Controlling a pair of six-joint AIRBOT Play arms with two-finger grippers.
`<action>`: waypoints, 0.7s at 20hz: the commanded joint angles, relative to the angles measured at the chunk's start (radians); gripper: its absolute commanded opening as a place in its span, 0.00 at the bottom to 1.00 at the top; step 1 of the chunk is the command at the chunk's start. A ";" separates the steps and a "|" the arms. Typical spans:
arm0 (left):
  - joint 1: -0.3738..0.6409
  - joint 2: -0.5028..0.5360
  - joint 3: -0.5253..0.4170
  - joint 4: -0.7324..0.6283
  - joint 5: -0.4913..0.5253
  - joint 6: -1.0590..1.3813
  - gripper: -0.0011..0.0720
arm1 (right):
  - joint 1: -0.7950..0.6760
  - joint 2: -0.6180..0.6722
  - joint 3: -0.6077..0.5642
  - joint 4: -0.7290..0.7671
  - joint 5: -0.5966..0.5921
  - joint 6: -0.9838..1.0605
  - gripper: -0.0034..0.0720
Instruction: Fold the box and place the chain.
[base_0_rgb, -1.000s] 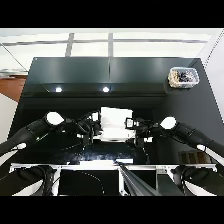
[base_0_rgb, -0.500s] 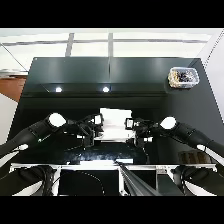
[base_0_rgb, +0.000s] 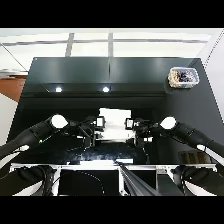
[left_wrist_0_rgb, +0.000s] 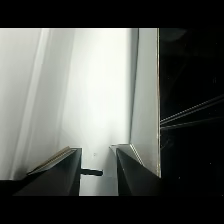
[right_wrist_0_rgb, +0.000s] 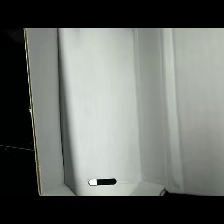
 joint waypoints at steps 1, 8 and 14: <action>-0.001 0.000 -0.001 0.003 0.000 -0.010 0.50 | 0.001 -0.001 0.000 0.001 0.000 0.001 0.58; -0.001 0.000 -0.001 0.003 0.004 -0.061 0.60 | 0.001 -0.001 0.000 0.001 0.000 0.001 0.58; 0.076 0.092 0.001 0.109 -0.013 -0.331 0.05 | 0.001 -0.001 0.000 0.001 0.000 0.001 0.58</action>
